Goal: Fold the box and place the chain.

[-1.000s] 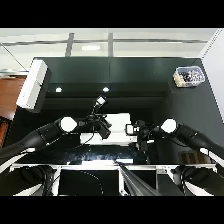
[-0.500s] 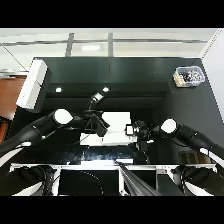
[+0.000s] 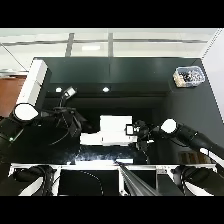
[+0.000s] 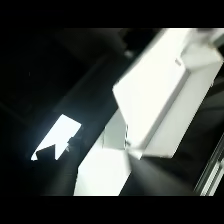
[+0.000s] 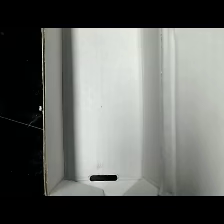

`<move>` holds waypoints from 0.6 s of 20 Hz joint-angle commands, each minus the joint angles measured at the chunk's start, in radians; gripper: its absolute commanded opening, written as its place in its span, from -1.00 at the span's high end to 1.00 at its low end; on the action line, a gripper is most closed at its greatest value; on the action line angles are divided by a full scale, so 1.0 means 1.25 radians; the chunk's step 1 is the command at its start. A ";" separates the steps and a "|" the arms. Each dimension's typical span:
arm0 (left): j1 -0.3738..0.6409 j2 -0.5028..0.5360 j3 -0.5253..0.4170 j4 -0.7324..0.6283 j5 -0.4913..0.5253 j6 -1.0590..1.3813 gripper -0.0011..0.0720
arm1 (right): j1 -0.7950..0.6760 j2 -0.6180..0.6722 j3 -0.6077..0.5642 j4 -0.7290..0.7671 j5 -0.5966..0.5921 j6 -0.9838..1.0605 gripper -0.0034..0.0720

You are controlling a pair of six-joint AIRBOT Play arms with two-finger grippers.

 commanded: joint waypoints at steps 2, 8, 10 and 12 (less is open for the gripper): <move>-0.013 -0.004 -0.045 0.055 -0.039 0.292 -0.91 | 0.001 -0.001 0.000 0.000 0.001 0.000 -0.25; -0.092 -0.087 -0.050 -0.028 0.059 0.415 -0.91 | 0.001 -0.001 0.000 0.000 0.001 0.000 -0.25; -0.114 -0.118 -0.050 -0.078 0.082 0.417 -0.90 | 0.001 -0.001 0.000 0.000 0.001 0.000 -0.25; -0.139 -0.146 -0.050 -0.081 0.085 0.417 -0.90 | 0.001 -0.001 0.000 0.000 0.001 0.000 -0.25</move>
